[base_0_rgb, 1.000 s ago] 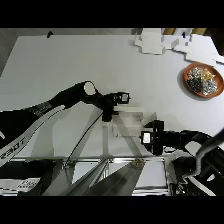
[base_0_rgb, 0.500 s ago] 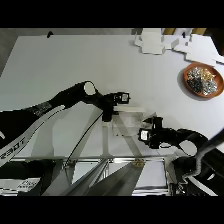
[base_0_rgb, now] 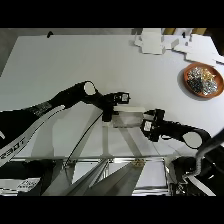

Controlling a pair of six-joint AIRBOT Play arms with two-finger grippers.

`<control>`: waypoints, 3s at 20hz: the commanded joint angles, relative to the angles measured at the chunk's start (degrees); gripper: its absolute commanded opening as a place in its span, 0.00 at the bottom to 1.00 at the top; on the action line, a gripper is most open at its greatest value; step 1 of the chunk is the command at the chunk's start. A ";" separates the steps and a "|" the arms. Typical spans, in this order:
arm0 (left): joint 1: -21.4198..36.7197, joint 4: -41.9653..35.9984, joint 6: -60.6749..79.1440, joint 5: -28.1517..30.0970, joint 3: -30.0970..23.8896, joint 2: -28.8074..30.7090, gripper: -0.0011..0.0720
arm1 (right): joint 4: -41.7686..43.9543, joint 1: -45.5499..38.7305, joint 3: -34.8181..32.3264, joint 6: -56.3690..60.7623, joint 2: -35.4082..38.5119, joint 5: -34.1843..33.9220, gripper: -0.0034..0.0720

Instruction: Fold the box and place the chain.

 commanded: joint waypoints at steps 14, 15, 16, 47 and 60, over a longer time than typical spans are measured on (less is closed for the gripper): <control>-0.02 0.00 0.02 0.02 -0.02 -0.02 0.03 | 20.28 -16.22 5.86 -27.12 -14.36 17.00 0.96; -0.02 0.00 0.02 0.02 -0.02 -0.02 0.03 | 20.31 -16.50 5.90 -27.10 -14.97 17.62 0.96; -0.02 0.00 0.02 0.02 -0.02 -0.02 0.03 | 20.37 -16.50 5.92 -27.10 -15.74 18.14 0.96; -0.02 0.02 0.02 0.02 -0.02 -0.02 0.03 | 29.81 -16.50 7.34 -41.83 -29.59 16.41 0.56; -0.02 0.00 0.02 0.04 -0.02 -0.02 0.03 | 29.73 -16.50 7.34 -41.86 -29.33 16.55 0.59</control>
